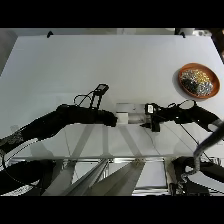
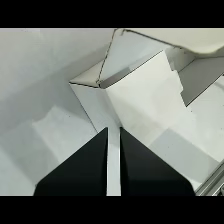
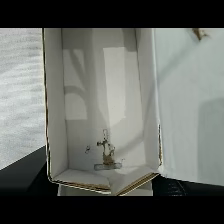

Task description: Fold the box and place the chain.

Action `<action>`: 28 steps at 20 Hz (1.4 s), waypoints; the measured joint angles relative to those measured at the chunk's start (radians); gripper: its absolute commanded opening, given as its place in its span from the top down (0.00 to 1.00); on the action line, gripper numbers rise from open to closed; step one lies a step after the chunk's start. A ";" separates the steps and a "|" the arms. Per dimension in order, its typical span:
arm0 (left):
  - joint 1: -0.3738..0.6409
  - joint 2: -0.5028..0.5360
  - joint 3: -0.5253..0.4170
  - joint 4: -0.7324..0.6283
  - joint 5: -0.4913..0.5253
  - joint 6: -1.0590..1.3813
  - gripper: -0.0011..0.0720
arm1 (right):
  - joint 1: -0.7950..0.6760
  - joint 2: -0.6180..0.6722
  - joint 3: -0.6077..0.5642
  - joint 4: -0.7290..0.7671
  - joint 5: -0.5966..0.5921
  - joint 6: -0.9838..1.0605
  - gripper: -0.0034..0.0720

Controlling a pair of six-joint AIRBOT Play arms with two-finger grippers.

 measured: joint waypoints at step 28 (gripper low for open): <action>-0.057 -0.082 0.074 0.061 -0.033 -0.098 0.44 | 0.000 0.000 0.000 0.000 0.000 0.001 0.41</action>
